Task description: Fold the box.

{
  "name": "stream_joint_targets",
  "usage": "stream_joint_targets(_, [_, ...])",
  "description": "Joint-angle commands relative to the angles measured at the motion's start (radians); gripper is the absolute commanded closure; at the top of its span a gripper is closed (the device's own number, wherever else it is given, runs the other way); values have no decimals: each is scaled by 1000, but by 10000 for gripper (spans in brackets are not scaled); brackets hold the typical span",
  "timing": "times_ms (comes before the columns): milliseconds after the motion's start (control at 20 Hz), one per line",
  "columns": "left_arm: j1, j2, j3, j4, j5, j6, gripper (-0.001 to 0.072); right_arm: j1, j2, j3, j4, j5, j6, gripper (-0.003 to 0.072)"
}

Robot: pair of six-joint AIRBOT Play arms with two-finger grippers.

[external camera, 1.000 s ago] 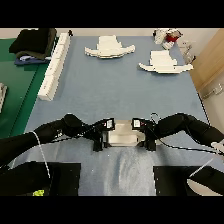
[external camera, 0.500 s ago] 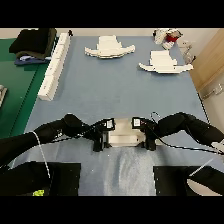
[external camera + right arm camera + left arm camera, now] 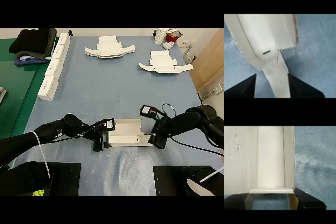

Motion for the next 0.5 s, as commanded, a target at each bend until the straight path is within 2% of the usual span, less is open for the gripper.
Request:
stream_joint_targets(0, [0,0,1,0,1,0,169,0,81,23,41,-116,548,294])
stream_joint_targets(50, [0,0,1,0,1,0,169,0,80,15,160,-109,601,362])
stream_joint_targets(100, [0,0,1,0,1,0,169,3,74,-3,331,-85,607,393])
stream_joint_targets(150, [0,0,1,0,1,0,169,18,67,-20,459,-30,607,393])
stream_joint_targets(200, [0,0,1,0,1,0,169,52,58,-32,516,64,619,393])
stream_joint_targets(350, [0,0,1,0,1,0,169,173,12,-32,525,385,720,393])
stream_joint_targets(450, [0,0,1,0,1,0,169,196,-29,-19,518,518,741,404])
